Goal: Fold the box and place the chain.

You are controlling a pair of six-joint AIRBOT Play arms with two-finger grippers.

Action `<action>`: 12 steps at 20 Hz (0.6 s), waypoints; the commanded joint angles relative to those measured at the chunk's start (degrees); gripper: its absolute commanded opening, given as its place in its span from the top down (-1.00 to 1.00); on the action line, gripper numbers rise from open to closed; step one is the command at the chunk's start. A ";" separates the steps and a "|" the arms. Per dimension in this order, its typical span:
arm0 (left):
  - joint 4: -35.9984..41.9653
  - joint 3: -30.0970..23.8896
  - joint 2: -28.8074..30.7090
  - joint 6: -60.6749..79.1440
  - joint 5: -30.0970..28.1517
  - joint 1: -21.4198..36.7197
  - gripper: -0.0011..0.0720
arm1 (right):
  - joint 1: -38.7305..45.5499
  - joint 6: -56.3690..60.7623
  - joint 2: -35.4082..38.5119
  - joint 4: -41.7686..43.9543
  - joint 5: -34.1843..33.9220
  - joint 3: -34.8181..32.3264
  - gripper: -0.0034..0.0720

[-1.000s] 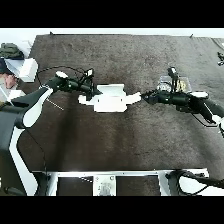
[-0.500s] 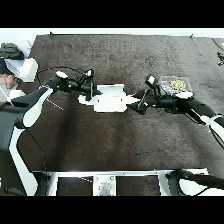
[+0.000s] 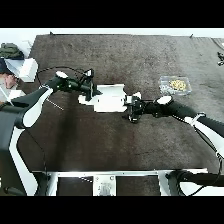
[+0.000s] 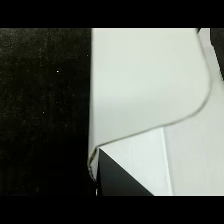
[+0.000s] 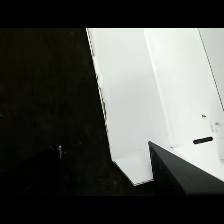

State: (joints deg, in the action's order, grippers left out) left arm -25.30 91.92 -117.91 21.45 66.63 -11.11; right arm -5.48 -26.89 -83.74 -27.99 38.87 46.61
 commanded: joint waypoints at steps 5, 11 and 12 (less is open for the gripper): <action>0.09 -0.02 -0.02 0.02 -0.02 0.04 0.94 | -2.99 -1.84 -3.34 0.00 -10.69 1.73 -0.68; 0.09 -0.02 -0.02 0.02 -0.09 0.04 0.94 | -1.73 -0.87 -3.21 0.35 -10.49 5.22 -0.68; 0.09 -0.02 -0.02 0.02 -0.07 0.04 0.94 | -1.14 -0.20 -2.95 0.35 -9.66 5.88 -0.68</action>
State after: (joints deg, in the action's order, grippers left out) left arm -25.21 91.92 -117.91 21.47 66.61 -11.11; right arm -7.53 -28.36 -86.85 -27.88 28.77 50.83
